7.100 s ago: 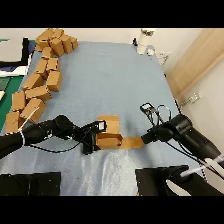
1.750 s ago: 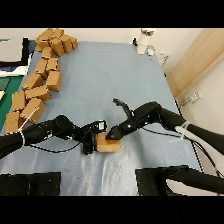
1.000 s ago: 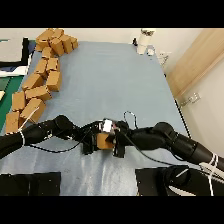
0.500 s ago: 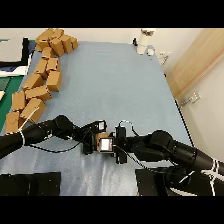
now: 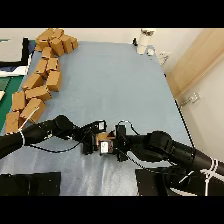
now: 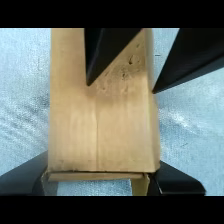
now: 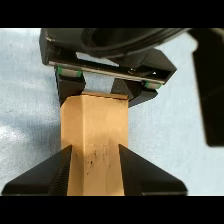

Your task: Fold the box.

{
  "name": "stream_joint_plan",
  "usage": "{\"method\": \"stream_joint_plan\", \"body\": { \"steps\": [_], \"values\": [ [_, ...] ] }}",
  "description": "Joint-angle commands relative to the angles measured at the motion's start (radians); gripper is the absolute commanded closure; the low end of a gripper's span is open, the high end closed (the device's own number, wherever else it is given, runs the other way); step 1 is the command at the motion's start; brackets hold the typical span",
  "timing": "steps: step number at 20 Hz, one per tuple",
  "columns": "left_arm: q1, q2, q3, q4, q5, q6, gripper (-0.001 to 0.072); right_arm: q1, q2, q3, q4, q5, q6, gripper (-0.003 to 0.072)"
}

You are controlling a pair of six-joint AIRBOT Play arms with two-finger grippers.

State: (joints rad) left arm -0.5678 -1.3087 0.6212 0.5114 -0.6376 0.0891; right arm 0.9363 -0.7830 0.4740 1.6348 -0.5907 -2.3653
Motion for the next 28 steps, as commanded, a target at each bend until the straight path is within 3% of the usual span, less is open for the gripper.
{"method": "stream_joint_plan", "body": {
  "steps": [1, 3, 6, 8, 14, 16, 28],
  "values": [
    [0.000, 0.000, 0.000, 0.000, 0.000, 0.000, 0.0248, 0.001, -0.035, 0.000, -0.012, 0.016, 0.000, 0.0226],
    [0.000, 0.000, 0.000, 0.000, 0.000, 0.000, 0.0247, 0.001, -0.029, 0.002, -0.012, 0.029, 0.000, 0.0266],
    [0.000, 0.000, 0.000, 0.000, 0.000, 0.000, 0.0248, 0.001, 0.001, 0.005, -0.012, 0.022, 0.000, 0.0267],
    [0.000, 0.000, 0.000, 0.000, 0.000, 0.000, 0.0248, 0.001, 0.018, 0.005, -0.012, 0.014, 0.000, 0.0350],
    [0.000, 0.000, 0.000, 0.000, 0.000, 0.000, 0.0247, 0.001, 0.076, 0.007, -0.016, 0.005, 0.000, 0.0354],
    [0.000, 0.000, 0.000, 0.000, 0.000, 0.000, 0.0247, 0.001, 0.076, 0.008, -0.016, 0.005, 0.001, 0.0424],
    [0.000, 0.000, 0.000, 0.000, 0.000, 0.000, 0.0247, 0.001, 0.015, 0.006, 0.006, -0.006, 0.001, 0.0425]
  ]
}}
